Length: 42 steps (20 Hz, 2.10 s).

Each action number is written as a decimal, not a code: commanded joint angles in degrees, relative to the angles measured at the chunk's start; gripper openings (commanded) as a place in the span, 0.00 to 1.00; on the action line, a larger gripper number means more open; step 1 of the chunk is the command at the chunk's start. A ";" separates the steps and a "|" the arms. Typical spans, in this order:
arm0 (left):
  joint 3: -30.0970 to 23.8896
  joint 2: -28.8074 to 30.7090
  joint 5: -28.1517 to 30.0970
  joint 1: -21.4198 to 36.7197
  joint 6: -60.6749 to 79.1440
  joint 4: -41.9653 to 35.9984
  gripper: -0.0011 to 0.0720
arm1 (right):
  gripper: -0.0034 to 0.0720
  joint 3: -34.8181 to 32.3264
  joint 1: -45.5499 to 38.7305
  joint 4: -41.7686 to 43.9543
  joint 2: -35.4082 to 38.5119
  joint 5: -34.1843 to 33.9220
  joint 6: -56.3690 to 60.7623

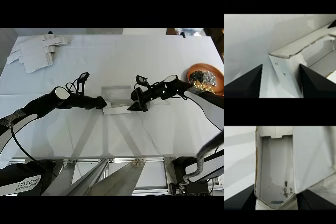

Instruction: Fold the box and place the chain.

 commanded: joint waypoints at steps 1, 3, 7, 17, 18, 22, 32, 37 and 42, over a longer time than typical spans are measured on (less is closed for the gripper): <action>0.09 0.04 0.24 -0.04 -1.22 0.76 0.68 | 0.58 -0.02 0.00 -0.07 -0.02 -0.11 0.20; 0.11 0.04 -0.35 -0.04 -2.36 0.79 0.68 | 0.58 -0.02 0.00 -0.07 -0.02 -0.11 0.20; 2.54 0.02 -3.23 -0.46 -6.05 5.46 0.64 | 0.58 -0.02 0.00 -0.07 -0.02 -0.13 0.20; 14.23 -4.39 -16.22 -3.28 -24.22 21.99 0.64 | 0.58 -0.02 0.00 -0.07 -0.02 -0.13 0.20; 15.67 -5.46 -18.16 -4.20 -25.42 22.91 0.64 | 0.58 -0.02 0.00 -0.07 -0.02 -0.13 0.20; 21.29 -9.62 -23.63 -6.91 -33.05 29.18 0.64 | 0.58 -0.02 0.00 -0.07 -0.02 -0.13 0.20; 28.96 -11.58 -31.89 -7.96 -43.65 33.77 0.61 | 0.58 -0.02 0.00 -0.07 -0.02 -0.11 0.20; 29.40 -13.60 -30.60 -9.81 -46.29 33.20 0.55 | 0.58 -0.02 0.00 -0.07 -0.02 -0.13 0.20; 32.06 -16.06 -30.25 -11.21 -47.15 32.35 0.46 | 0.58 -0.02 0.00 -0.07 -0.02 -0.13 0.20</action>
